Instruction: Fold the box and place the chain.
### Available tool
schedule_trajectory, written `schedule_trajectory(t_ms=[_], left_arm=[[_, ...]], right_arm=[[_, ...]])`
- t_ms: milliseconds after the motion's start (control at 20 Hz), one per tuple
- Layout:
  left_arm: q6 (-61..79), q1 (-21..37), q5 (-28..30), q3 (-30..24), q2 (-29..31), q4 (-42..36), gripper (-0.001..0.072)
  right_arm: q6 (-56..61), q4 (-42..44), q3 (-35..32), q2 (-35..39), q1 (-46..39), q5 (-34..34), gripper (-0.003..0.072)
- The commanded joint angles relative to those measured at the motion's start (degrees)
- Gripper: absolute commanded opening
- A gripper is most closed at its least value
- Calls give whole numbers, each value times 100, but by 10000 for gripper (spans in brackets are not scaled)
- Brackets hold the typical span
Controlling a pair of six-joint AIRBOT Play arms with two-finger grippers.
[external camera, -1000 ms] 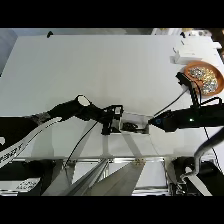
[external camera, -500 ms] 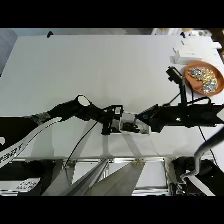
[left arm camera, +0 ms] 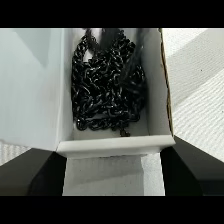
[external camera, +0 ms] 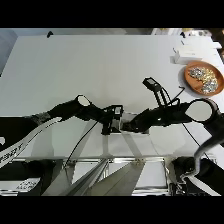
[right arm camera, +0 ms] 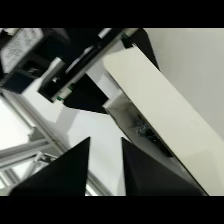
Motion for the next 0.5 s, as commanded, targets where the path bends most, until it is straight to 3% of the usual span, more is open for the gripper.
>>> schedule_trajectory(t_ms=[0, 250, 450], left_arm=[[0, 0, 2, 4, 0, 2, 208], [0, 0, 4, 4, 0, 2, 208], [0, 0, 2, 4, 0, 2, 208]], right_arm=[[192, -271, -13, -94, 63, -15, 300], [197, -424, 238, 439, -201, 50, 294], [920, -1716, 468, 863, -1064, 133, 291]])
